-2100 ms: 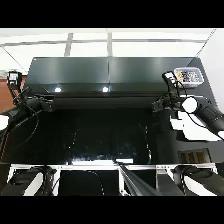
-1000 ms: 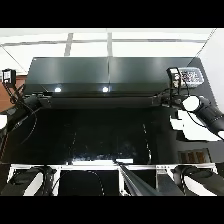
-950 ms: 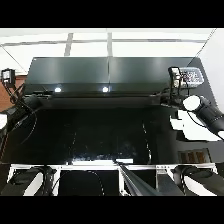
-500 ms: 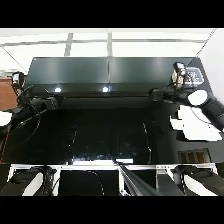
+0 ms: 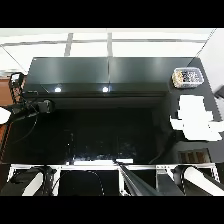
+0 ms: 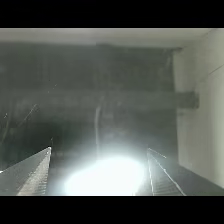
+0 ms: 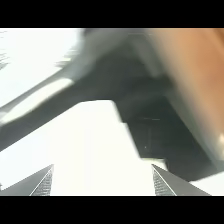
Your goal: Fold the box and place the chain.
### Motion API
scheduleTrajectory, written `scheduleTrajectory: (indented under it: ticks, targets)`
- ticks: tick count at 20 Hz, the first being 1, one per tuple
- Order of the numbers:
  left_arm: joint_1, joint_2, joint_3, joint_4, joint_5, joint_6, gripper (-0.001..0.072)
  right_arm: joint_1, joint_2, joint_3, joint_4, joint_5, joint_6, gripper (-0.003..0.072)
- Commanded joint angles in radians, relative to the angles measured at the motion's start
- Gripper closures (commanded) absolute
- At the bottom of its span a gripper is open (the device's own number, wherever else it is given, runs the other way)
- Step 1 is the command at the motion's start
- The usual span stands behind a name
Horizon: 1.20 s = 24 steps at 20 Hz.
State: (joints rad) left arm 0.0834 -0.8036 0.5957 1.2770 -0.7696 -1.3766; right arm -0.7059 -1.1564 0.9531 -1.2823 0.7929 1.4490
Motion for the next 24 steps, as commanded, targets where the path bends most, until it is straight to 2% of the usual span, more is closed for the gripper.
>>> scheduleTrajectory:
  ticks: [1,3,6,9,11,13,14,15,16,17,18,19,21,24]
  targets:
    - [-0.001,-0.001,0.01,0.068,-0.096,-0.072,0.0005,-0.274,-0.072,0.035,-0.015,0.03,-0.021,-0.0023]
    - [0.0,-0.001,0.01,0.068,-0.108,-0.072,0.0005,-0.357,-0.167,0.1,-0.007,0.118,-0.112,-0.0023]
    - [0.0,-0.001,0.01,0.068,-0.101,-0.071,0.0005,-0.412,-0.317,0.208,0.087,0.313,-0.367,-0.0023]
    - [0.0,-0.001,0.01,0.074,-0.103,-0.071,0.0005,-0.412,-0.38,0.23,0.092,0.352,-0.479,-0.0022]
    - [0.0,-0.001,0.01,0.076,-0.103,-0.071,0.0005,-0.412,-0.401,0.23,0.146,0.425,-0.624,-0.0022]
    - [0.0,-0.001,0.01,0.075,-0.103,-0.071,0.0005,-0.412,-0.406,0.23,0.23,0.434,-0.689,-0.0008]
    - [0.0,-0.001,0.01,0.074,-0.103,-0.071,0.0005,-0.412,-0.406,0.23,0.276,0.437,-0.702,0.0164]
    - [0.0,-0.001,0.01,0.074,-0.103,-0.071,0.0005,-0.41,-0.406,0.23,0.304,0.442,-0.702,0.0276]
    - [0.0,-0.001,0.01,0.074,-0.103,-0.071,0.0005,-0.405,-0.405,0.23,0.303,0.458,-0.703,0.049]
    - [0.0,-0.001,0.01,0.072,-0.103,-0.071,0.0005,-0.399,-0.404,0.23,0.297,0.485,-0.707,0.0629]
    - [0.0,-0.001,0.01,0.072,-0.104,-0.071,0.0005,-0.389,-0.403,0.23,0.288,0.518,-0.71,0.0629]
    - [0.0,-0.001,0.01,0.072,-0.104,-0.071,0.0005,-0.376,-0.396,0.229,0.28,0.537,-0.71,0.0666]
    - [0.0,-0.001,0.01,0.072,-0.104,-0.071,0.0005,-0.332,-0.358,0.209,0.303,0.54,-0.709,0.0669]
    - [-0.001,-0.001,0.01,0.056,-0.108,-0.07,0.0005,-0.224,-0.276,0.114,0.423,0.524,-0.727,0.0668]
